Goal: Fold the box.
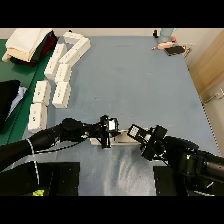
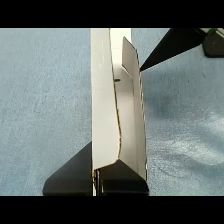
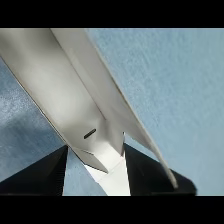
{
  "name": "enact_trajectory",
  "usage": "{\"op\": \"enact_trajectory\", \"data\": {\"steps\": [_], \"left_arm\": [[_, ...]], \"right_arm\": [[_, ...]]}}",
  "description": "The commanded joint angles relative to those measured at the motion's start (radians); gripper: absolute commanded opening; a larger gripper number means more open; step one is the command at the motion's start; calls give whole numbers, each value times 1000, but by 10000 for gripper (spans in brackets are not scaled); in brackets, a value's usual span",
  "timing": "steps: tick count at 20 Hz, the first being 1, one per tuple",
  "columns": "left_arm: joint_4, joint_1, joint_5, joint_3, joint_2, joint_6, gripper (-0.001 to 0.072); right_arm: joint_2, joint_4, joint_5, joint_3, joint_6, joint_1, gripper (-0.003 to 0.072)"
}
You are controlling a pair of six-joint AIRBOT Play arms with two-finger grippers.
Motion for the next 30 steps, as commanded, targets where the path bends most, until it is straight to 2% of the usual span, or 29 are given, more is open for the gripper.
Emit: {"op": "enact_trajectory", "data": {"steps": [1,2,6,10,12,14,19,21,23,30], "left_arm": [[0,0,0,1,-1,2,12],[0,0,0,1,-1,2,13],[0,0,0,1,-1,2,13],[0,0,0,1,-1,2,13],[0,0,0,1,-1,2,13],[0,0,0,1,-1,2,13],[0,0,0,1,-1,2,12],[0,0,0,1,-1,2,13],[0,0,0,1,-1,2,13],[0,0,0,1,-1,2,13]], "right_arm": [[0,-11,45,2,76,0,658],[0,-11,75,2,87,0,720],[0,-34,51,-5,46,-1,720],[27,15,-108,-48,-101,-93,720],[83,134,-192,-73,-288,-189,720],[134,364,-227,-87,-631,-324,720],[90,1007,-148,-88,-1443,-713,720],[42,1148,-93,-88,-1622,-812,720],[1,1192,-96,-88,-1696,-835,720],[-118,1212,-159,-88,-1713,-835,720]]}}
